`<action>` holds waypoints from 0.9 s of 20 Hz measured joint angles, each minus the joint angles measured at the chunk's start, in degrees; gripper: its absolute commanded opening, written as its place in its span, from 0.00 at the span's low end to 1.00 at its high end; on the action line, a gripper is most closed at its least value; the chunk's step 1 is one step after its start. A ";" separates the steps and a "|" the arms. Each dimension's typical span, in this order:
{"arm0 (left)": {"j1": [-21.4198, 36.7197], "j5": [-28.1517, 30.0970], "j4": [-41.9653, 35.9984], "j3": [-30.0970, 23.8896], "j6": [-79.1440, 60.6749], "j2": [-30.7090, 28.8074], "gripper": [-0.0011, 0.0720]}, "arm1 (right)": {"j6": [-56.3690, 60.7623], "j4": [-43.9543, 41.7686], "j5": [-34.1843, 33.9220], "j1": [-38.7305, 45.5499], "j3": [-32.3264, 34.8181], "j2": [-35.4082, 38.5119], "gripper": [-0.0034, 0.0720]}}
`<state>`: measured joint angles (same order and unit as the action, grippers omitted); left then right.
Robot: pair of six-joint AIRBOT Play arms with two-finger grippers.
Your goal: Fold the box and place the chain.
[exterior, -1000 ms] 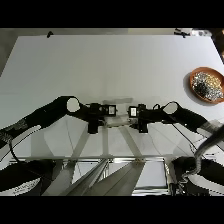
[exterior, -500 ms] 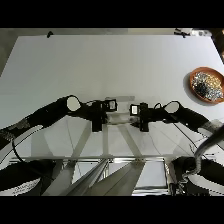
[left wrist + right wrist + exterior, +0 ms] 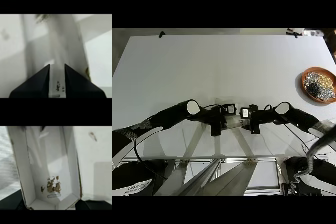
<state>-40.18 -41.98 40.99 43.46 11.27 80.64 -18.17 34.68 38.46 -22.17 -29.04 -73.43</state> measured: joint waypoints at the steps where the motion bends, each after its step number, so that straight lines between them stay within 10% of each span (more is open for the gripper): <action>1: -0.09 -0.26 0.07 0.00 -0.02 0.02 0.29 | -0.04 0.07 0.00 0.00 0.00 0.04 0.59; 15: 0.98 -1.11 0.22 -0.02 1.99 -8.63 0.28 | 0.22 0.02 -0.20 0.00 0.00 0.07 0.59; 18: 3.78 -4.83 0.26 -0.02 5.25 -12.35 0.02 | 0.22 0.02 -0.20 0.00 0.00 0.07 0.59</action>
<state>-36.40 -46.81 41.25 43.44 16.51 68.29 -17.96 34.70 38.26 -22.17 -29.04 -73.36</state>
